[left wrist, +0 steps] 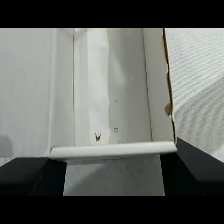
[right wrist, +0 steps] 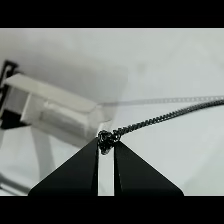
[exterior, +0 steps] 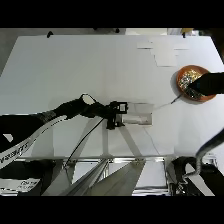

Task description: Fold the box and place the chain.

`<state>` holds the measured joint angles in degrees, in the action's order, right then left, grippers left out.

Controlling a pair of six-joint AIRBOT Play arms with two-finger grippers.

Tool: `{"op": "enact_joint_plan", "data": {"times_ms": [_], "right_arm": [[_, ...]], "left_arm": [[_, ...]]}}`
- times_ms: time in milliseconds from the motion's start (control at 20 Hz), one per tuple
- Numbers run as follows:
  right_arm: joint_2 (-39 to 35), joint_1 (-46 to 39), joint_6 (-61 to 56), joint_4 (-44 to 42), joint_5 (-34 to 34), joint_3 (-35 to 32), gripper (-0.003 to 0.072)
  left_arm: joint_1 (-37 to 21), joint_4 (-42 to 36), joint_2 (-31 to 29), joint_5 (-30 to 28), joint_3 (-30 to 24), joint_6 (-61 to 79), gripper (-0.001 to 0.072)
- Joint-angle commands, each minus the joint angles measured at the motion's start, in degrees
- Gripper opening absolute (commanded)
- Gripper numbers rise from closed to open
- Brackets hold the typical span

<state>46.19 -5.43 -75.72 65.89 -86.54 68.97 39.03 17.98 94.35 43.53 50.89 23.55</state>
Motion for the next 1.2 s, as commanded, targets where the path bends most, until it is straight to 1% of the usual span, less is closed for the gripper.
{"op": "enact_joint_plan", "data": {"times_ms": [0,100,250,400,550,650,750,850,950,1050,1150], "right_arm": [[-5.70,6.49,-2.08,-0.22,-3.10,-0.44,0.0022],[-7.65,9.97,-2.49,-0.22,-4.35,-0.44,0.0022],[-9.81,15.02,-3.98,-0.46,-4.17,-0.46,0.0022],[-10.23,19.45,-4.15,-1.22,-3.69,-0.46,0.0022],[-10.23,21.94,-4.42,-1.51,-0.07,-0.59,0.0022],[-10.23,22.16,-4.39,-1.86,3.98,-2.19,0.0022],[-10.21,22.16,-4.31,-4.70,9.14,-6.54,0.0022],[-10.16,22.16,-2.34,-8.31,13.97,-13.31,0.0022],[-9.68,22.14,-1.88,-8.79,18.99,-19.54,0.0022],[-8.28,22.16,-1.86,-9.92,24.13,-24.24,0.0022],[-6.23,22.16,-1.79,-11.98,27.10,-27.19,0.0022]], "left_arm": [[0.00,0.02,0.00,-0.02,0.00,0.02,0.0207],[0.00,0.02,-0.02,-0.02,0.00,0.02,0.0207],[0.00,0.02,-0.02,-0.02,0.00,0.02,0.0207],[0.00,0.02,0.00,-0.02,0.00,0.02,0.0207],[0.00,0.02,-0.02,-0.02,0.00,0.02,0.0207],[0.00,0.02,0.00,-0.02,0.00,0.02,0.0207],[0.00,0.02,-0.02,-0.02,0.00,0.02,0.0207],[0.00,0.00,0.00,-0.02,0.00,0.02,0.0207],[0.00,0.02,-0.02,-0.02,0.00,0.02,0.0207],[0.00,0.02,0.00,-0.02,0.00,0.02,0.0207],[0.00,0.02,0.00,-0.02,0.00,0.02,0.0207]]}}
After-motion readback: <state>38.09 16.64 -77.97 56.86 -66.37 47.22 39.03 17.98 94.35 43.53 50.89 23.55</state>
